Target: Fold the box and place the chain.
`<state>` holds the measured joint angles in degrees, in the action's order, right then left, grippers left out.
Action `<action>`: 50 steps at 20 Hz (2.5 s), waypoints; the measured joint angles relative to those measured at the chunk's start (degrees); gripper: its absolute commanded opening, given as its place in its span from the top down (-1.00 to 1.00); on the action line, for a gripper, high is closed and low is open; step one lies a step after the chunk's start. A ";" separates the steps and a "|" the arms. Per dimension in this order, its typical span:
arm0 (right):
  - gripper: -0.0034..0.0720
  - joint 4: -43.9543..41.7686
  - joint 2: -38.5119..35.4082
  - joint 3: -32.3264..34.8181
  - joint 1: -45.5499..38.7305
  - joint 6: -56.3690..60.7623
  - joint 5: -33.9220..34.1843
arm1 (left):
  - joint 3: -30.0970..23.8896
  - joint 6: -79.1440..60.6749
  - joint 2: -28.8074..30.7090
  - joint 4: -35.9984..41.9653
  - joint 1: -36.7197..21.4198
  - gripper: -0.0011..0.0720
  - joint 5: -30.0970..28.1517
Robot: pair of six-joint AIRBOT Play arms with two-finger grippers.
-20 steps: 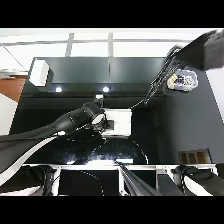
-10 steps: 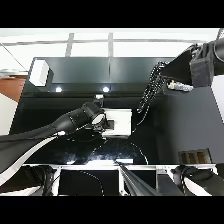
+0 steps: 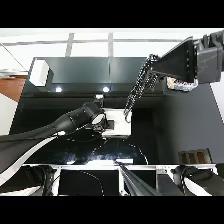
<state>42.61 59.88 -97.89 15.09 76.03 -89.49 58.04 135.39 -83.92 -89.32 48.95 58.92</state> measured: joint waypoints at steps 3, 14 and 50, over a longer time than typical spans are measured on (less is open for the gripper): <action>0.82 -0.31 0.13 0.17 0.37 0.02 1.22 | 0.00 0.00 0.00 0.00 0.00 0.89 0.00; 0.82 6.12 0.24 20.41 9.60 0.68 9.33 | 0.00 -0.07 0.00 0.00 0.00 0.89 0.09; -0.38 24.72 -6.71 35.10 -11.26 2.99 8.68 | -2.86 -35.78 19.76 -3.50 -12.11 -0.91 16.50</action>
<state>67.33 53.17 -62.78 3.84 79.02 -80.82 55.18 99.61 -64.16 -92.82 36.84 75.42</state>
